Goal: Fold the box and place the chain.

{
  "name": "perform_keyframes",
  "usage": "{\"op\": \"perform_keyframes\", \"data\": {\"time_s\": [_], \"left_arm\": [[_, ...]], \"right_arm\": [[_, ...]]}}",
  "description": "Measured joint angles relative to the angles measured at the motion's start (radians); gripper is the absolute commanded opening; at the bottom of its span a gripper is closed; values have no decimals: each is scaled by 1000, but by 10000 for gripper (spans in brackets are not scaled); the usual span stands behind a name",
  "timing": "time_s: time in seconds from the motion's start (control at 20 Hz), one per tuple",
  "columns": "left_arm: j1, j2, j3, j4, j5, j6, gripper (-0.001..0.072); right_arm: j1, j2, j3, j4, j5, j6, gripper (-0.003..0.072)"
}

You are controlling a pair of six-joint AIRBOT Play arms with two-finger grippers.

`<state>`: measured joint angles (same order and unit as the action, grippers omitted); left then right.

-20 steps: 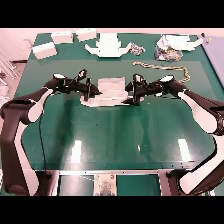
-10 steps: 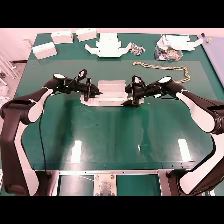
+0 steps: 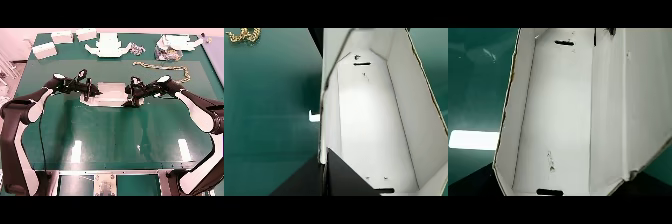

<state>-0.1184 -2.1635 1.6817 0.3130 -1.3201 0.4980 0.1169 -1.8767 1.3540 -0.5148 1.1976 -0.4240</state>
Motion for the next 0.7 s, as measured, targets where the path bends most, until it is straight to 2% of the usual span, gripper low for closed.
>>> {"op": "perform_keyframes", "data": {"time_s": [0.7], "left_arm": [[0,0,0,-6,-2,-1,22]], "right_arm": [[18,-20,14,-7,-16,40,686]]}}
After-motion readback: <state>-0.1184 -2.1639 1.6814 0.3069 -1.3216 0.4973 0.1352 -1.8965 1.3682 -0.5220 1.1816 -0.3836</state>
